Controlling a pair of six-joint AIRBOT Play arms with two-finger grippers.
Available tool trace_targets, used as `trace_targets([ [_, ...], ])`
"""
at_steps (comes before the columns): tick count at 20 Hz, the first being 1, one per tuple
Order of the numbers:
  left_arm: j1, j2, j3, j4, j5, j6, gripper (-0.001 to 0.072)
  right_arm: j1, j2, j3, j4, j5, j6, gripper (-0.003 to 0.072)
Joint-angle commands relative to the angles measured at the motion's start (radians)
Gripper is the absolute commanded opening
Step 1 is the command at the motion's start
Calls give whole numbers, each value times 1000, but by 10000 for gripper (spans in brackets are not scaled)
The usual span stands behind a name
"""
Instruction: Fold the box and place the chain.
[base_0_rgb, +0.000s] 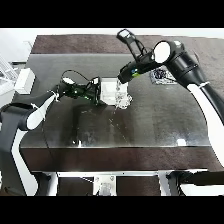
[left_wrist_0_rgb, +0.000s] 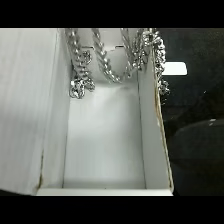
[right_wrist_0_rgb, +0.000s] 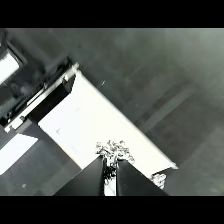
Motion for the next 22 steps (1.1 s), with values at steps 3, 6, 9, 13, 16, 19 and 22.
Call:
trace_targets([
  [3,1,1,0,0,0,0,472,-27,-34,-48,-5,-14,0,438],
  [6,1,1,0,0,0,0,472,-65,-31,-48,-5,-5,0,438],
  [9,1,1,0,0,0,0,471,-109,-31,-54,-5,69,-50,440],
  [13,1,1,0,0,0,0,471,-182,-30,-119,7,107,-245,541],
  [16,1,1,0,0,0,0,472,-258,-30,-208,95,99,-492,562],
  [19,1,1,0,0,0,0,472,-346,-32,-313,323,20,-832,562],
  [22,1,1,0,0,0,0,472,-405,-53,-360,488,-21,-1040,563],
])
